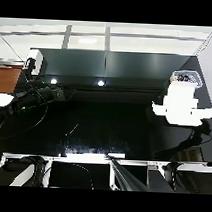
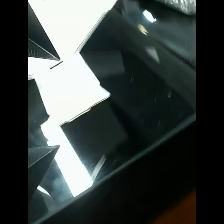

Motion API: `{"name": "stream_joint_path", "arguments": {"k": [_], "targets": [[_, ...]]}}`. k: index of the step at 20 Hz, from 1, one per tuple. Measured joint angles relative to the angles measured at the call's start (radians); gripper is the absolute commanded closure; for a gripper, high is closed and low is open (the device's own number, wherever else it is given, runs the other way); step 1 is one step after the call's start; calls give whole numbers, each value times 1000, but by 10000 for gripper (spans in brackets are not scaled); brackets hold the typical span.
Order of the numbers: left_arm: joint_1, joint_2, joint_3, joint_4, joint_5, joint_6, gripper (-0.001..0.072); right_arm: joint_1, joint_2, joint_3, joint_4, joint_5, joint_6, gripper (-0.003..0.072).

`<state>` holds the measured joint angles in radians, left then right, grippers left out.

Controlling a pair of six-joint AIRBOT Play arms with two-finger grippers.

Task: Fold the box and place the chain.

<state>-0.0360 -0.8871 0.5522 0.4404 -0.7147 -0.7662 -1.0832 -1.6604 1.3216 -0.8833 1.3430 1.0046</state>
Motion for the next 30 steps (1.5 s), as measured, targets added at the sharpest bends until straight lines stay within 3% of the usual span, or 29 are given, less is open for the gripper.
{"name": "stream_joint_path", "arguments": {"k": [4,6,8,9,10,11,19,25,30], "targets": [[0,0,0,-3,4,2,-4,37,-139,106,17,83,-36,47],[0,0,0,-4,6,2,-4,64,-185,127,19,108,-71,173],[0,0,0,-6,7,0,-4,88,-214,138,19,126,-101,203],[0,0,0,-7,7,0,-4,95,-222,142,21,135,-112,264],[0,0,0,-7,7,0,-5,99,-228,145,21,142,-121,550],[0,0,0,-8,7,0,-4,100,-232,146,19,153,-127,681],[0,0,0,-8,5,0,-4,77,-140,105,40,238,-160,682],[0,0,0,-2,5,12,-4,119,14,-103,163,264,-226,681],[0,0,0,2,5,30,-3,260,196,-307,254,221,-248,682]]}}
